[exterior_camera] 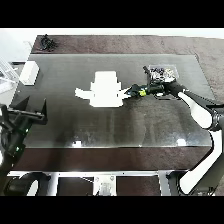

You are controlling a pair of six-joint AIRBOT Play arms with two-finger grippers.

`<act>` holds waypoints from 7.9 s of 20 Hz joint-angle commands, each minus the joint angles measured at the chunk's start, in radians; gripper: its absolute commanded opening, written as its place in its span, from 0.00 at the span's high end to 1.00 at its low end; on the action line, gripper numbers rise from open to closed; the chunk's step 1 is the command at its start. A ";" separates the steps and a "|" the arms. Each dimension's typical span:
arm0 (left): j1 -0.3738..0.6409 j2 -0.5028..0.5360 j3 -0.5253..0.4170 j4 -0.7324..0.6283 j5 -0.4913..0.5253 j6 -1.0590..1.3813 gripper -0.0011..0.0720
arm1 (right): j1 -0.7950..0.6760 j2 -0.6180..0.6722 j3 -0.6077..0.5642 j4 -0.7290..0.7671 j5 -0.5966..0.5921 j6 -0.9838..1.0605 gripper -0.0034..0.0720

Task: Fold the box and place the chain.

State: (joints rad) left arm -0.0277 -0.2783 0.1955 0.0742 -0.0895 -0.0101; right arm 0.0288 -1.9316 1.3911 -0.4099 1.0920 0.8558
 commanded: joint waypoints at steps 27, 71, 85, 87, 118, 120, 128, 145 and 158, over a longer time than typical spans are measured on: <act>0.000 -1.285 0.940 0.076 -0.574 -0.104 0.12 | 0.040 0.085 -0.085 0.006 -0.135 -0.173 0.95; -0.010 -1.878 1.643 0.327 -1.225 -0.576 0.18 | 0.044 0.102 -0.103 0.010 -0.131 -0.236 0.95; -0.038 -1.882 1.643 0.303 -1.165 -0.492 0.96 | 0.043 0.102 -0.103 0.009 -0.130 -0.237 0.94; -0.038 -1.890 1.643 0.299 -1.204 -0.422 0.96 | 0.042 0.102 -0.103 0.009 -0.130 -0.237 0.94; -0.070 -1.838 1.399 0.177 -1.141 0.576 0.97 | -0.134 0.100 -0.143 0.264 -0.123 -0.450 0.45; -0.070 -1.838 1.396 0.172 -1.141 0.580 0.97 | -0.134 0.100 -0.150 0.264 -0.123 -0.452 0.45; -0.070 -1.838 1.397 0.172 -1.147 0.561 0.96 | -0.137 0.100 -0.157 0.264 -0.123 -0.468 0.45; -0.070 -1.838 1.397 0.172 -1.175 0.561 0.96 | -0.129 0.201 -0.192 0.393 0.109 -0.753 0.46; -0.070 -1.838 1.397 0.172 -1.175 0.561 0.96 | 0.173 0.522 -0.529 -0.180 -0.319 -1.109 0.19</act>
State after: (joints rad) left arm -0.0971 -2.1159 1.5925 0.2462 -1.2644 0.5507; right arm 0.1047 -1.4242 0.8787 -0.3855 0.9794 -0.2535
